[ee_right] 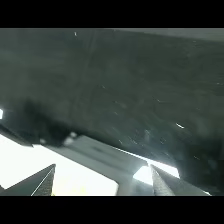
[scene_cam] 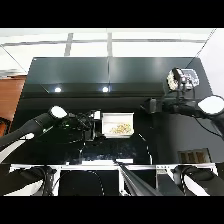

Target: Fold the box and place the chain.

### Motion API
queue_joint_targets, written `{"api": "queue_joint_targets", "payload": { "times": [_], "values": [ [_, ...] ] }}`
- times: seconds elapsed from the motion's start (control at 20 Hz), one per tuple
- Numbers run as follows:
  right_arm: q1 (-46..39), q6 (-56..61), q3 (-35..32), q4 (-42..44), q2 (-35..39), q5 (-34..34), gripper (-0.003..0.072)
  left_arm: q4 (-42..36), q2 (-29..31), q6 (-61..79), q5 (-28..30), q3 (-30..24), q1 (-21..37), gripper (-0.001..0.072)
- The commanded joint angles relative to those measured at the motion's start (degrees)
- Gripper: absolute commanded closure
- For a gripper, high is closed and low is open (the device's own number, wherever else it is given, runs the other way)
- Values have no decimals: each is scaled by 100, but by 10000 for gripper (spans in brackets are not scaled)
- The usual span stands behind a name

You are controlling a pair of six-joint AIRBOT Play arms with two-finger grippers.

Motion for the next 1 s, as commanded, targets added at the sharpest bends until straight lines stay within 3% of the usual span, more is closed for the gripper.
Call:
{"api": "queue_joint_targets", "payload": {
  "times": [0.0,0.15,0.25,0.4,0.55,0.95],
  "values": [
    [485,-15,2,566,-745,-737,-19,11,-2,0,7,2,-4,290],
    [1040,-1172,2,422,-1084,-721,-18,11,-2,-2,7,2,-4,289],
    [1123,-2380,221,13,-1056,-197,-19,11,-2,0,7,0,-4,290],
    [1123,-3294,656,-55,-1054,616,-18,11,-2,0,7,0,-4,289],
    [1123,-4107,699,-105,-1058,896,-18,11,-2,0,7,0,-4,289],
    [1390,-4651,686,-466,-1274,1062,-18,208,-2,-4,17,0,-136,289]
  ]
}}
